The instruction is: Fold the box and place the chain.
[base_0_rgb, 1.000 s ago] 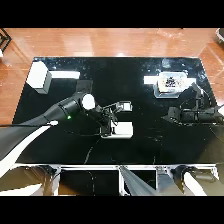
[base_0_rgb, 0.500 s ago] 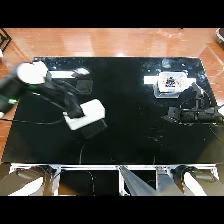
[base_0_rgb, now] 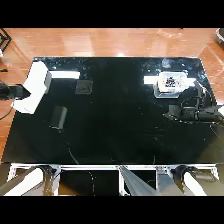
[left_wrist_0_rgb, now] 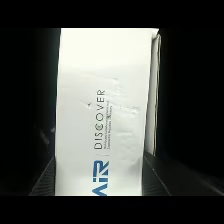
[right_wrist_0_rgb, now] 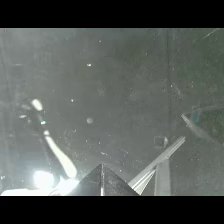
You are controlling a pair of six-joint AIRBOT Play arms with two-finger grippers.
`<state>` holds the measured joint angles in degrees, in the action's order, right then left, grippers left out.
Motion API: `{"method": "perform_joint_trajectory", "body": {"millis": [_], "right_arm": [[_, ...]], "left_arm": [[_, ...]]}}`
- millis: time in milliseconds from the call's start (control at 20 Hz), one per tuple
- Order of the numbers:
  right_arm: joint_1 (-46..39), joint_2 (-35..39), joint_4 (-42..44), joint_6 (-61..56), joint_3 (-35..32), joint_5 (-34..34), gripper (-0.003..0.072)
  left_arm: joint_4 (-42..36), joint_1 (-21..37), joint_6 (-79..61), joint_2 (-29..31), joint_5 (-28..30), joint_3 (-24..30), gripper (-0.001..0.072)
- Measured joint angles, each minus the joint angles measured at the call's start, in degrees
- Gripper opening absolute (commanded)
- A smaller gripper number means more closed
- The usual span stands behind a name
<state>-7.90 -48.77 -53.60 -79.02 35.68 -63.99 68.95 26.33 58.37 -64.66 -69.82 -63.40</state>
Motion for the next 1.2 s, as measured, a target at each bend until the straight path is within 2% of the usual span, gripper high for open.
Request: {"method": "perform_joint_trajectory", "body": {"millis": [150,300,800,850,900,950,1200], "right_arm": [[0.00,0.00,-0.02,0.17,0.00,0.42,0.0016],[0.00,0.00,-0.02,0.20,0.00,0.68,0.0016],[0.00,0.00,-0.02,-0.24,0.00,1.92,0.0016],[0.00,0.00,-0.02,-0.28,0.00,2.12,0.0016],[0.00,0.00,-0.02,-0.35,0.00,2.34,0.0016],[0.00,0.00,-0.02,-0.52,0.00,2.49,0.0016],[0.00,0.00,0.00,-1.42,0.00,2.56,0.0016]], "left_arm": [[0.17,4.85,-1.25,-2.82,3.91,-0.02,0.0025],[-0.26,6.93,-1.88,-6.69,6.75,-0.02,0.0025],[-2.60,6.78,-2.67,-17.62,16.33,-0.02,0.0024],[-2.97,6.47,-2.75,-18.29,16.81,-0.02,0.0043],[-3.02,6.16,-2.91,-18.71,16.96,-0.02,0.0250],[-3.23,5.92,-2.93,-19.06,17.59,-0.07,0.0645],[-3.32,5.51,-1.11,-19.71,16.63,-1.92,0.0642]]}}
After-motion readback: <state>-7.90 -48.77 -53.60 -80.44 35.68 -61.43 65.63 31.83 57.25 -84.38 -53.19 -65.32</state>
